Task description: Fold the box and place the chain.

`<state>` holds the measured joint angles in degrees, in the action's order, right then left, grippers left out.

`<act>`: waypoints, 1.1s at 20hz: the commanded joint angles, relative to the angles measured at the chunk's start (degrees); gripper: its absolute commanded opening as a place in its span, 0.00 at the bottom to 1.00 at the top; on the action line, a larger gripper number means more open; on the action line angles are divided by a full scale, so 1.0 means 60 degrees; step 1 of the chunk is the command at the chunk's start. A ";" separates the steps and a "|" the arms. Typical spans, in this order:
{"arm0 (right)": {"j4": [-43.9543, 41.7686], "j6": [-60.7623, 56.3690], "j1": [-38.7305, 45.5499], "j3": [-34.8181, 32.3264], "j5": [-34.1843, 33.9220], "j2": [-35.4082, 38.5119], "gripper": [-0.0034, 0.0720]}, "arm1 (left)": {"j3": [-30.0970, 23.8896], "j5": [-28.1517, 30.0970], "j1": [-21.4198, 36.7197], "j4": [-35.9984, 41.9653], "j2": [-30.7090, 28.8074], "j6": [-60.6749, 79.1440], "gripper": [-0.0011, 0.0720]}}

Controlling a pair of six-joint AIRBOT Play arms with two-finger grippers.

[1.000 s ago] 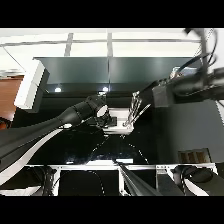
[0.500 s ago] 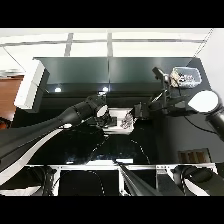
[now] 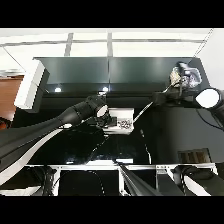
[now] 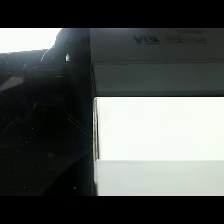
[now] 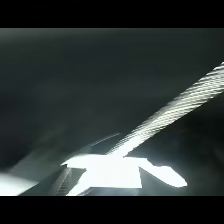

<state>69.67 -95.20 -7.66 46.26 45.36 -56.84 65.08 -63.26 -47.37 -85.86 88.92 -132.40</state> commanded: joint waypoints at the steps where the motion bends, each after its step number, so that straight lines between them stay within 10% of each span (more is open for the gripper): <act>1: 0.3840 -0.2688 0.1239 -0.0135 -0.1723 -0.0725 0.99 | 0.0000 -0.0004 0.0007 -0.0004 0.0004 0.0004 0.06; 5: 0.2557 -0.2707 0.1916 0.0601 -0.3169 -0.2532 0.99 | 0.0000 0.0036 0.0007 -0.0004 0.0004 0.0004 0.06; 14: 0.1381 -0.2925 0.1996 0.4379 -0.0812 -0.6524 0.97 | 0.0000 0.0036 0.0007 -0.0076 0.0004 0.0007 0.06; 18: 0.1501 -0.2419 0.2120 0.4401 -0.0357 -0.6521 0.62 | 0.0000 0.0029 0.0007 -0.0076 0.0004 0.0007 0.06; 20: 0.1494 -0.2408 0.2171 0.4426 -0.0084 -0.6506 0.08 | 0.0000 0.0029 0.0007 -0.0073 0.0004 0.0007 0.06; 22: 0.1399 -0.1993 0.2164 0.4430 0.0127 -0.6313 0.06 | 0.0000 0.0033 0.0007 -0.0073 0.0004 0.0007 0.06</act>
<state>78.59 -109.89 5.15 72.38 43.77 -95.29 65.08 -63.09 -47.37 -86.30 88.92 -132.38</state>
